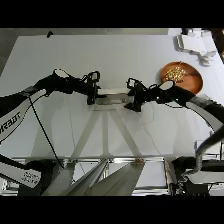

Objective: Fold the box and place the chain.

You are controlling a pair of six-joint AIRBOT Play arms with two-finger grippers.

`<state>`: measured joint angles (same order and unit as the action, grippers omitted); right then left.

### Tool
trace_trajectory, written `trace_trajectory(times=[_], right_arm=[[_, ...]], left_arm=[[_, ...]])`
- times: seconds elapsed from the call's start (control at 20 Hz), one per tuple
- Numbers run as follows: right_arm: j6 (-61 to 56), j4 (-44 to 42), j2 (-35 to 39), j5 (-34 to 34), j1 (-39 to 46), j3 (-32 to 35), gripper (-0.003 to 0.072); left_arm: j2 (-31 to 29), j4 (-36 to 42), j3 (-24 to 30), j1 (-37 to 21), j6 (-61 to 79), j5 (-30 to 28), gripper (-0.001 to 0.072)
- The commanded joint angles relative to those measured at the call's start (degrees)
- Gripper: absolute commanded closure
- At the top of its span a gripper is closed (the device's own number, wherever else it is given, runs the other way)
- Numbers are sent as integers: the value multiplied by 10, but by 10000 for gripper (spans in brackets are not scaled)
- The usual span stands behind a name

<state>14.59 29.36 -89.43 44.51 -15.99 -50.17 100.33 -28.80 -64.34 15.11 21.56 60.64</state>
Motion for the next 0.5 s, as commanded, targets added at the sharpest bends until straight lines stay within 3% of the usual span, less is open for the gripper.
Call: trace_trajectory(times=[0.0,0.45], right_arm=[[51,1,-30,38,1,-29,38],[54,-33,-77,87,5,-46,44]], left_arm=[[0,0,0,0,0,0,704],[0,0,0,0,0,0,704]])
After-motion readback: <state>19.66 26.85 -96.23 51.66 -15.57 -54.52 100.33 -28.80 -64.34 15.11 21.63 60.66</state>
